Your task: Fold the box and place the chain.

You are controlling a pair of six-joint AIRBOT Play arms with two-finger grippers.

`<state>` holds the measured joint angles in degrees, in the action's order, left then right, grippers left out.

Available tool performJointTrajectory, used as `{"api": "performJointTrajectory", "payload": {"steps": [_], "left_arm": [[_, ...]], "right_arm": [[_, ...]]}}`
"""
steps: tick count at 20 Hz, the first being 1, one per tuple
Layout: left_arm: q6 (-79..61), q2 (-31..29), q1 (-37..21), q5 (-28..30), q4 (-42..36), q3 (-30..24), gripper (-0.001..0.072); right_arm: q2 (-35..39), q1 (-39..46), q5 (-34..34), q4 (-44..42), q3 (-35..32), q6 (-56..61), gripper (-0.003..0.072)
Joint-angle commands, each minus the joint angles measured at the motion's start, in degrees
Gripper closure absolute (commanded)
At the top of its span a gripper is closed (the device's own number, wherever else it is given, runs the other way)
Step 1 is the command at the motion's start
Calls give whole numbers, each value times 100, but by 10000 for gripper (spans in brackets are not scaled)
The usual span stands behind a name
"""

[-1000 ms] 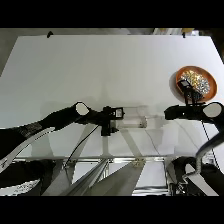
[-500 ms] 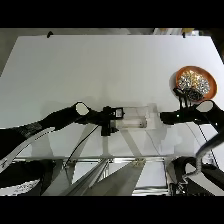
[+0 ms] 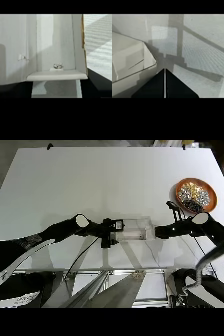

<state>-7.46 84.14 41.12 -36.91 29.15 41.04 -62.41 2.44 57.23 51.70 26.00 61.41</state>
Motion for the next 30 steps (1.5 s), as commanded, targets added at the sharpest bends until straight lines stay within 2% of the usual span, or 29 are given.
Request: {"api": "performJointTrajectory", "payload": {"steps": [1, 3, 6, 10, 15, 16, 17, 18, 23, 30], "left_arm": [[0, -4, 4, 0, 0, 0, 502], [0, -4, 4, 0, 0, 0, 502], [0, -4, 4, 2, 0, 0, 502], [0, -4, 4, 2, 0, 0, 502], [0, -4, 4, 0, 0, 0, 502], [0, -4, 4, 2, 0, 0, 502], [0, -4, 4, 0, 0, 0, 502], [0, -4, 4, 0, 0, 0, 502], [0, -4, 4, 0, 0, 2, 502], [0, -4, 4, 2, 0, 0, 502]], "right_arm": [[256, -35, 186, -433, 2, -208, 670], [518, -35, 282, -627, 2, -210, 522], [658, -35, 455, -859, 2, -212, 499], [658, -35, 656, -1019, 2, -205, 424], [656, -376, 610, -866, 2, -105, 411], [656, -516, 459, -745, 2, 79, 405], [656, -658, 280, -608, 9, 391, 345], [656, -815, 122, -468, 26, 737, 328], [590, -1711, -315, 466, 461, 2159, 328], [-177, -2898, -256, 2153, 1139, 4629, 329]]}}
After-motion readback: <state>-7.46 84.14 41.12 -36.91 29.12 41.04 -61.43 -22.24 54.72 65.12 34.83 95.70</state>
